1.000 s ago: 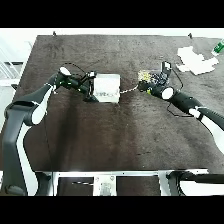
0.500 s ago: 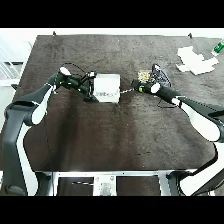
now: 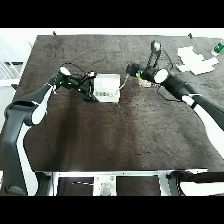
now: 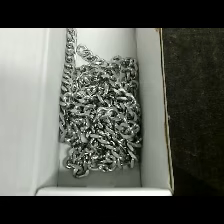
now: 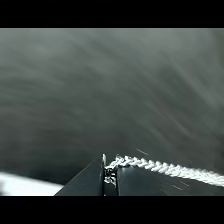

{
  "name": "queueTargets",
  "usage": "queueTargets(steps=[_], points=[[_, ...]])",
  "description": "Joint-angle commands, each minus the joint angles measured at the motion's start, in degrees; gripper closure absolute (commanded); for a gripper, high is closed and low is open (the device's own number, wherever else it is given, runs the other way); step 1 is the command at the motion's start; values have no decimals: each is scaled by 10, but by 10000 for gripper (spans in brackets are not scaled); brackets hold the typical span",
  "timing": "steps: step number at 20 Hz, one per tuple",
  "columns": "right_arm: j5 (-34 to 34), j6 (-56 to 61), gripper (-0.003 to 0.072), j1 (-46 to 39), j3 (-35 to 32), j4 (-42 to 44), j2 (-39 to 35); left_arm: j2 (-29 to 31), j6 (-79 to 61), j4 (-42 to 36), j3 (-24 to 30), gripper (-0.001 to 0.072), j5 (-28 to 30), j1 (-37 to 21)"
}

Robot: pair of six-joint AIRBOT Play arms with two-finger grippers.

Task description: Fold the box and place the chain.

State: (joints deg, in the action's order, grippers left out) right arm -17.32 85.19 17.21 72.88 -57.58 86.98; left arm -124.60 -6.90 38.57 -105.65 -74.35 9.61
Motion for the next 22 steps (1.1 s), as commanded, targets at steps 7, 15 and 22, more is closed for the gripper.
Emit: queueTargets(steps=[7, 15, 22], points=[[-38, -38, 677, 118, 1, 0, -109, 0, 0, 0, 0, 366, 0, 0], [28, 5, 678, 167, 1, 2, -10, 0, 0, 0, 0, 365, 0, 0], [57, 29, 350, 164, 1, 2, 73, 0, 0, 0, 0, 365, 0, 0]])
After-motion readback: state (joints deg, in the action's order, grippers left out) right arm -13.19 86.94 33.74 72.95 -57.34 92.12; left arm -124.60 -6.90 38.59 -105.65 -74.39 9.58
